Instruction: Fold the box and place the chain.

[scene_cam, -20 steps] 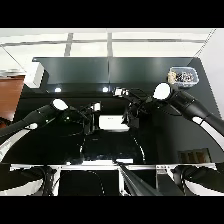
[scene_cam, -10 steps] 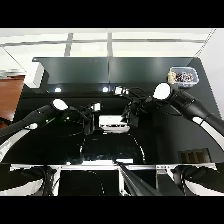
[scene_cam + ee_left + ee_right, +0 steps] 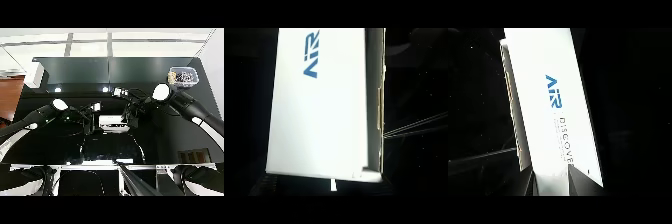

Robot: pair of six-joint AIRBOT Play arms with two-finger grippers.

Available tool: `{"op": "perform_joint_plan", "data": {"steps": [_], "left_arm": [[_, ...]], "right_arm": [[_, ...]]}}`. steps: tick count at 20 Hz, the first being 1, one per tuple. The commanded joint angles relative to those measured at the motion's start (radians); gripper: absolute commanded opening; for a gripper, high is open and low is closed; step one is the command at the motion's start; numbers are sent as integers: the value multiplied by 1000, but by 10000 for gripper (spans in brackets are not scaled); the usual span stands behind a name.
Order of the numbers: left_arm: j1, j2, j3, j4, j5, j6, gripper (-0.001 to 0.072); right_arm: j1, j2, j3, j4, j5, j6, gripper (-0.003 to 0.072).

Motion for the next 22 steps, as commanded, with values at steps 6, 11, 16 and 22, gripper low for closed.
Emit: {"op": "perform_joint_plan", "data": {"steps": [6,11,16,22], "left_arm": [[-1,0,1,0,0,0,332],[-1,0,1,0,0,0,332],[-1,0,1,0,0,0,332],[-1,0,1,0,0,0,332]], "right_arm": [[14,0,0,-22,10,0,274],[14,0,0,-22,16,0,272],[14,0,0,-22,16,0,272],[18,0,0,-23,18,0,273]]}}
